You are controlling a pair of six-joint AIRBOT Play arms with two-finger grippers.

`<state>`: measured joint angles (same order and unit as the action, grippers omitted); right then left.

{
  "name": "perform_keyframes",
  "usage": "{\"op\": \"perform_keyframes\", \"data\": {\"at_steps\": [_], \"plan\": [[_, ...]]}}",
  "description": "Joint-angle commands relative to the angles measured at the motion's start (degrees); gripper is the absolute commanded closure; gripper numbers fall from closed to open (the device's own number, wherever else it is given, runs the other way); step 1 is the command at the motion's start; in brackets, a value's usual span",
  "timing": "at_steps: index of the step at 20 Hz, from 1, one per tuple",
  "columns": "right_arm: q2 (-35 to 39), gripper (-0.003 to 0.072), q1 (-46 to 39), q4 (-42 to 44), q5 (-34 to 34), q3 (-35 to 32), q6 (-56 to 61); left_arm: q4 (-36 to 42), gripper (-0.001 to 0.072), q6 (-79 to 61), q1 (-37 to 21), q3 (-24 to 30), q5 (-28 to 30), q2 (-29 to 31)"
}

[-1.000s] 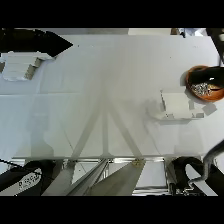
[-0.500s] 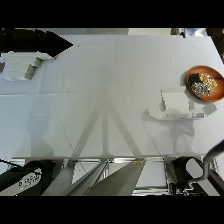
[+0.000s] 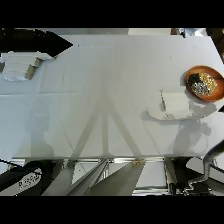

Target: Fold the box and place the chain.

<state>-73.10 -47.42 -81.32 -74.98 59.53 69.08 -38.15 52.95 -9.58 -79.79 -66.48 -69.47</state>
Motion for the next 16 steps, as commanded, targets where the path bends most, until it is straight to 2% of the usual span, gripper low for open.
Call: {"op": "perform_keyframes", "data": {"at_steps": [1,4,7,10,13,15,16], "plan": [[-4.7,0.0273,-0.5,4.3,-0.4,0.0,-5.5,0.0,0.0008,0.0,0.0,0.0,0.0,0.0],[-6.2,0.0274,-0.5,10.1,-0.2,0.0,-9.7,0.0,0.0008,0.0,0.0,0.0,0.0,0.0],[-6.4,0.0275,-0.5,11.8,1.9,0.0,-11.7,0.0,0.0008,0.0,0.0,-0.1,0.0,0.0],[-7.6,0.0333,-0.5,12.9,3.5,0.0,-13.0,0.0,0.0008,0.0,0.0,-0.1,0.0,0.0],[-10.8,0.0356,-0.5,13.8,4.0,0.0,-13.2,0.0,0.0008,0.0,0.0,0.0,0.0,0.0],[-13.0,0.0418,-0.5,14.3,3.8,0.0,-13.6,0.0,0.0008,0.0,0.0,-0.1,0.0,0.0],[-13.7,0.0488,-0.5,14.3,3.3,0.0,-13.8,0.0,0.0008,0.0,0.0,-0.1,0.0,0.0]]}}
